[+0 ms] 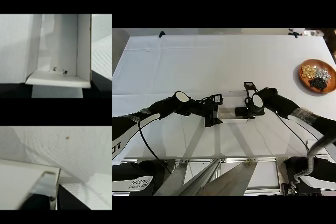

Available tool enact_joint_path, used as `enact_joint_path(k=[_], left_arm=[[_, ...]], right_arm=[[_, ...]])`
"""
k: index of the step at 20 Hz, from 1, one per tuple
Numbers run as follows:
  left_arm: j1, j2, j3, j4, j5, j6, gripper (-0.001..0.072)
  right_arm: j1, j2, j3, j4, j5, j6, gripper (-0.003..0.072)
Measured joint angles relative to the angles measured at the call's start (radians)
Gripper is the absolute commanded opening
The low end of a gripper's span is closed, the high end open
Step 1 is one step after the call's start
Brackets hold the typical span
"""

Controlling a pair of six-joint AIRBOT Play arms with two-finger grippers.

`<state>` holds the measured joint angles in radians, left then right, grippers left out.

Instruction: Fold the box and place the chain.

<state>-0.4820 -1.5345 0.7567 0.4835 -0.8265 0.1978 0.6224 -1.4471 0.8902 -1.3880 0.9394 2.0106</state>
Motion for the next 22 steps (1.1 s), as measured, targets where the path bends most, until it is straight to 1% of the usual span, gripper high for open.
enact_joint_path(k=[1, 2, 3, 4, 9, 13, 16, 19, 22], left_arm=[[0.0, 0.0, 0.0, 0.0, 0.0, 0.0, 0.0254], [0.0, 0.0, 0.0, 0.0, 0.0, 0.0, 0.0254], [0.0, 0.0, 0.0, 0.003, -0.001, 0.003, 0.0254], [0.0, 0.0, 0.0, 0.004, -0.001, 0.007, 0.0254], [0.0, 0.0, 0.0, 0.003, -0.001, 0.004, 0.0254], [0.0, 0.0, 0.0, 0.003, -0.001, 0.003, 0.0254], [0.0, 0.0, 0.0, 0.003, -0.001, 0.003, 0.0254], [0.0, 0.0, 0.0, 0.003, -0.001, 0.003, 0.0254], [0.0, 0.0, 0.0, 0.003, -0.001, 0.003, 0.0254]], right_arm=[[0.0, 0.002, 0.0, -0.001, 0.002, -0.001, 0.0014], [0.0, 0.003, 0.0, -0.004, 0.005, -0.002, 0.0105], [0.0, 0.006, 0.0, -0.005, 0.005, -0.011, 0.0298], [0.0, 0.01, 0.0, 0.0, -0.002, -0.018, 0.0426], [0.0, 0.079, -0.001, -0.027, 0.032, -0.045, 0.0426], [-0.003, 0.189, 0.001, -0.103, 0.055, -0.055, 0.0427], [-0.035, 0.292, 0.0, -0.183, 0.092, -0.059, 0.0427], [-0.127, 0.388, 0.0, -0.3, 0.107, -0.065, 0.0427], [-0.317, 0.437, 0.0, -0.41, 0.078, -0.119, 0.0426]])
